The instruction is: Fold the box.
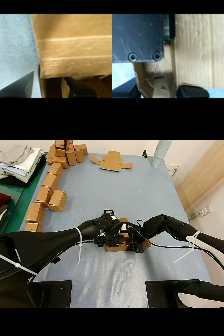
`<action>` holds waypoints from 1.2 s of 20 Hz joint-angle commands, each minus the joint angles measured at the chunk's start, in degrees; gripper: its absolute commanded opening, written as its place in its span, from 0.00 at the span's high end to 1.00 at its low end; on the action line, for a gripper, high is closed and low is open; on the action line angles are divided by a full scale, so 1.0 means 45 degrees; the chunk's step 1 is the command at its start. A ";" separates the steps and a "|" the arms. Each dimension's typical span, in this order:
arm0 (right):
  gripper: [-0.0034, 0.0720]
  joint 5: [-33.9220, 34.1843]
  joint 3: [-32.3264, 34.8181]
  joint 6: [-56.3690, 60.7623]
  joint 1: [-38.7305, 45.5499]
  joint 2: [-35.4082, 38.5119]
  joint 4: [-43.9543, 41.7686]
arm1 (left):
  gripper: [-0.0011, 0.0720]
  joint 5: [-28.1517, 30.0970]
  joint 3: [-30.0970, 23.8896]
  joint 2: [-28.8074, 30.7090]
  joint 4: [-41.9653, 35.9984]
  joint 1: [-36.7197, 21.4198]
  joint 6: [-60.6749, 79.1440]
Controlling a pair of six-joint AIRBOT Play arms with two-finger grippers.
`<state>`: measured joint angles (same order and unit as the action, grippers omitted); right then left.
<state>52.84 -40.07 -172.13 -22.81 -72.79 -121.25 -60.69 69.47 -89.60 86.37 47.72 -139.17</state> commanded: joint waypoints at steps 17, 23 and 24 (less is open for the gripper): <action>0.27 0.0000 0.0005 0.0005 -0.0005 0.0000 0.0000 | 0.32 -0.4794 0.1991 0.0015 -0.6241 -0.6101 0.8131; 0.27 0.0000 0.0005 0.0005 -0.0005 0.0005 0.0000 | 0.97 -0.2016 0.1991 0.0015 -0.5372 -0.6528 1.3056; 0.28 0.0000 0.0005 0.0005 -0.0005 0.0000 0.0000 | 0.97 -0.1943 0.1987 0.0015 -0.5382 -0.6523 1.4154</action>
<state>52.84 -40.07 -172.11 -22.81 -72.79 -121.25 -73.93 78.39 -89.58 61.17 18.98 -90.94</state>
